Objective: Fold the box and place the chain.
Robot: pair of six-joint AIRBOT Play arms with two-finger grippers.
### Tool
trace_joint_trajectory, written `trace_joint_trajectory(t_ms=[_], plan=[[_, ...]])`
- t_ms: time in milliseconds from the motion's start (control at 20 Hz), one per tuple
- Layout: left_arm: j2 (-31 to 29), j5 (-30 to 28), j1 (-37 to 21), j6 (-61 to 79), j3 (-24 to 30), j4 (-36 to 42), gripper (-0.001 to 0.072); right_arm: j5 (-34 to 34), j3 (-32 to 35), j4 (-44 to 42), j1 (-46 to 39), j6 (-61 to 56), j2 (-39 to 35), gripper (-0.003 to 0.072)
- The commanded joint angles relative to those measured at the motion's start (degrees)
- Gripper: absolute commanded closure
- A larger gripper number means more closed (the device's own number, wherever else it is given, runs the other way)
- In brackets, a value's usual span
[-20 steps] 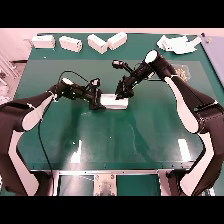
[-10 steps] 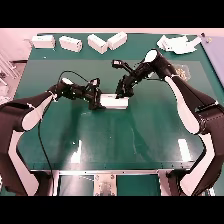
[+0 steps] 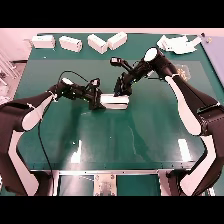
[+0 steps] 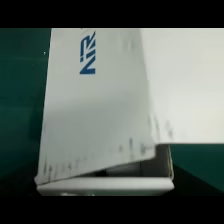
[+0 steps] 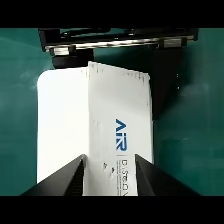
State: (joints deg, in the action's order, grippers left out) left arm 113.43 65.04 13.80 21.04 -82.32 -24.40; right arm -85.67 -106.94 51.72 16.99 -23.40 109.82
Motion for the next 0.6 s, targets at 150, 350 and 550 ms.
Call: trace_joint_trajectory(t_ms=[150, 350, 550], plan=[[-0.04, -0.04, -0.02, 0.0, -0.04, 0.0, 0.0083, -2.43, 0.02, 1.95, 0.04, -0.04, -0.04, 0.0288], [-0.04, -0.04, -0.04, 0.0, -0.04, 0.0, 0.0083, -2.36, 0.04, 2.16, 0.22, -0.17, 0.04, 0.0287], [-0.04, -0.07, -0.04, 0.0, -0.04, 0.0, 0.0083, -0.94, 0.79, 2.47, 0.48, -0.17, 0.28, 0.0287]])
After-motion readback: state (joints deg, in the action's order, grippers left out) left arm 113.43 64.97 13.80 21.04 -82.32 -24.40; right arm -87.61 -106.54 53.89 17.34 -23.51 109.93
